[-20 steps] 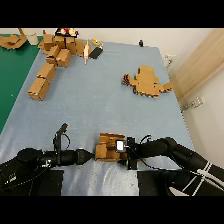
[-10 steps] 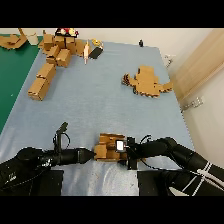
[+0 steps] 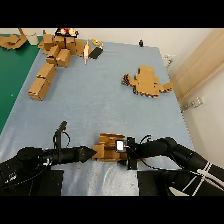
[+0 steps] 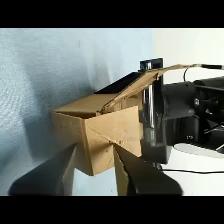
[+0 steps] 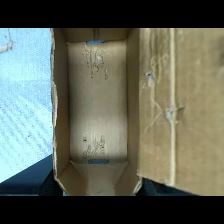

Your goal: Fold the box.

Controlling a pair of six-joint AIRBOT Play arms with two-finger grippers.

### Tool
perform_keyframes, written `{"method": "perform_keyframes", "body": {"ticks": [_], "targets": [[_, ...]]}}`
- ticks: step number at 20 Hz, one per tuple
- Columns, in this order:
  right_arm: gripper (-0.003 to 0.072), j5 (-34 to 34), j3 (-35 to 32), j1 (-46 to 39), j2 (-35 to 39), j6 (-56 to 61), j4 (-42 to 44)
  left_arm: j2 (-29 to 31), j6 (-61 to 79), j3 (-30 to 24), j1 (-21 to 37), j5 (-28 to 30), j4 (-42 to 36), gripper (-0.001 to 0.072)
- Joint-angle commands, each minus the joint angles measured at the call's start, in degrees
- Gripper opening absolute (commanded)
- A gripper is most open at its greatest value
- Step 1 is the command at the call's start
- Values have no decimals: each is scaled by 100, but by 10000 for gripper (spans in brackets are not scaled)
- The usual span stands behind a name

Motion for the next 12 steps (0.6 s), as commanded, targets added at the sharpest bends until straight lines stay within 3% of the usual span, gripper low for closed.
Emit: {"method": "perform_keyframes", "body": {"ticks": [1, 4, 9, 12], "targets": [[518, 0, -2, 4, 2, 2, 0, -2, -74, 9, 2, 149, -46, 490], [518, -2, -2, 4, 2, 2, -2, -2, -758, 151, -22, 208, 267, 490], [518, 0, -2, 4, 2, 2, -2, -136, -3803, 710, -431, 564, 3311, 490], [518, 0, -2, 4, 2, 2, -2, -487, -4581, 1213, -903, 601, 4070, 489]]}}
